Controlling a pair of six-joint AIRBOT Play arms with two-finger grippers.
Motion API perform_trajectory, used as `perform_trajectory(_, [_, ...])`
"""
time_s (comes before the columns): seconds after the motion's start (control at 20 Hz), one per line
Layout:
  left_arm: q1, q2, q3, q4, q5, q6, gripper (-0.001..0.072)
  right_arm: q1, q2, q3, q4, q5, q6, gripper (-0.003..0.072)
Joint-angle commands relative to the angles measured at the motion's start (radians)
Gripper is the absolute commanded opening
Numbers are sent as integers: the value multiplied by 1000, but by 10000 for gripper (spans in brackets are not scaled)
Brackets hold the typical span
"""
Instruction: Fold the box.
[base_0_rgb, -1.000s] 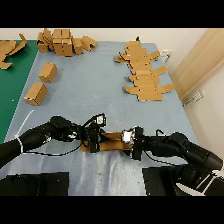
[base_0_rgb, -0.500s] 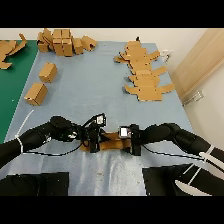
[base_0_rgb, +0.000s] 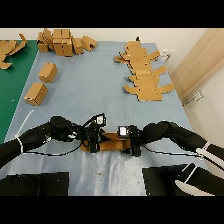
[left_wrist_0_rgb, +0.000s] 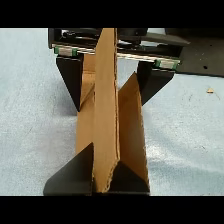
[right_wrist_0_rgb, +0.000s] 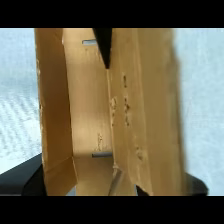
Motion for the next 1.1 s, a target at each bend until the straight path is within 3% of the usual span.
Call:
perform_trajectory(0.0, [0, 0, 0, 0, 1, 0, 11, 0, 0, 2, 8, -42, -3, 717])
perform_trajectory(1.05, [0, 0, 0, 0, 2, 0, 11, 0, 0, 8, 3, -40, -3, 714])
